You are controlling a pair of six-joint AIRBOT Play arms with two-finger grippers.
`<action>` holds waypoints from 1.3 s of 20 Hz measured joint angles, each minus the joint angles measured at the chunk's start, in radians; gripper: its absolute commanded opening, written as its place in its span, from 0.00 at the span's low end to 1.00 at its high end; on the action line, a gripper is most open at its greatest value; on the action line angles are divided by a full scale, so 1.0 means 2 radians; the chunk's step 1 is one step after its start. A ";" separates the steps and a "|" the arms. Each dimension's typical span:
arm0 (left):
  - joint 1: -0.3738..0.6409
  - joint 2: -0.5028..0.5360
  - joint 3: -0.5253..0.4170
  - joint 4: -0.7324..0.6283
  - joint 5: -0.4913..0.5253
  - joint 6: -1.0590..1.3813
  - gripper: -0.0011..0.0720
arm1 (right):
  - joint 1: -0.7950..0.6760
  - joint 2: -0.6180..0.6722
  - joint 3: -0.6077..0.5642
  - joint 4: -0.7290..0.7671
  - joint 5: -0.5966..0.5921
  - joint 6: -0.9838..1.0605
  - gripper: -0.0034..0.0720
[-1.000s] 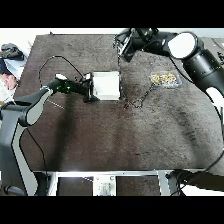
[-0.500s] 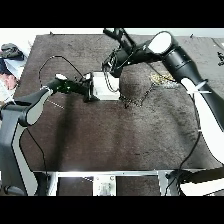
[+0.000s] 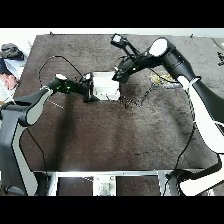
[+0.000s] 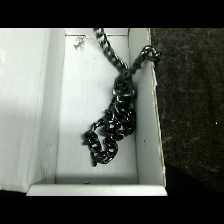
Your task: Fold the box and place the chain.
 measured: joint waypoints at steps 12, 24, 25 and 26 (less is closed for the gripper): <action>0.000 0.000 0.000 0.000 0.000 0.000 0.49 | -0.049 -0.008 -0.102 -0.003 -0.020 0.023 0.40; 0.000 0.000 0.000 0.000 0.000 0.000 0.49 | -0.034 -0.076 -0.129 -0.006 -0.083 -0.055 0.42; 0.000 0.000 0.000 0.000 0.000 0.000 0.49 | -0.032 -0.079 -0.129 -0.006 -0.086 -0.059 0.42; 0.000 0.000 0.000 0.000 0.000 0.000 0.49 | -0.030 -0.083 -0.129 -0.005 -0.088 -0.063 0.42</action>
